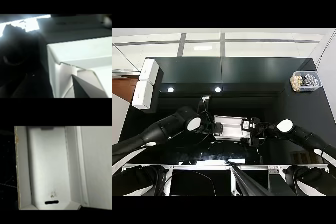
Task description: Fold the box and place the chain.
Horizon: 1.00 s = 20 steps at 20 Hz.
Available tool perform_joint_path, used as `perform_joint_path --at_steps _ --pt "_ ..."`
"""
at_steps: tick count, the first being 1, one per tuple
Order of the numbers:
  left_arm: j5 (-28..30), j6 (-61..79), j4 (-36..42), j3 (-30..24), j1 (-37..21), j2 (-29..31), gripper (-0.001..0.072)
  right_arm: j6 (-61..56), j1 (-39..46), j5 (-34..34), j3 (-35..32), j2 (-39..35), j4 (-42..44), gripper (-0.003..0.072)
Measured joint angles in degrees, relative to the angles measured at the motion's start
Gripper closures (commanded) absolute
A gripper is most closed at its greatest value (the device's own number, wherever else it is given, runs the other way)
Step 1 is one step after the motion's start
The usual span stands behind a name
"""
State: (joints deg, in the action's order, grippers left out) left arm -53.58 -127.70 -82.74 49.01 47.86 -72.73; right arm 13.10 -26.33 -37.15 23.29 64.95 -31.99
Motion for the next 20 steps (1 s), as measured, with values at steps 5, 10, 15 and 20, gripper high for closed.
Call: perform_joint_path --at_steps 5,10,15,20 --pt "-2.82 -4.72 -3.48 4.17 2.58 -4.33 0.0227 -0.02 0.0 0.02 0.0 0.0 0.0 0.0142" --pt "-4.15 -5.97 -4.39 6.45 3.34 -7.52 0.036 -0.02 0.0 0.02 0.0 0.0 0.0 0.0142" --pt "-4.09 -6.21 -4.76 6.95 3.5 -8.63 0.0361 -0.02 0.0 0.04 0.0 0.0 0.0 0.0142" --pt "-3.85 -7.17 -4.9 7.26 3.5 -9.27 0.0392 -0.02 0.0 0.04 0.0 0.0 0.0 0.0142"
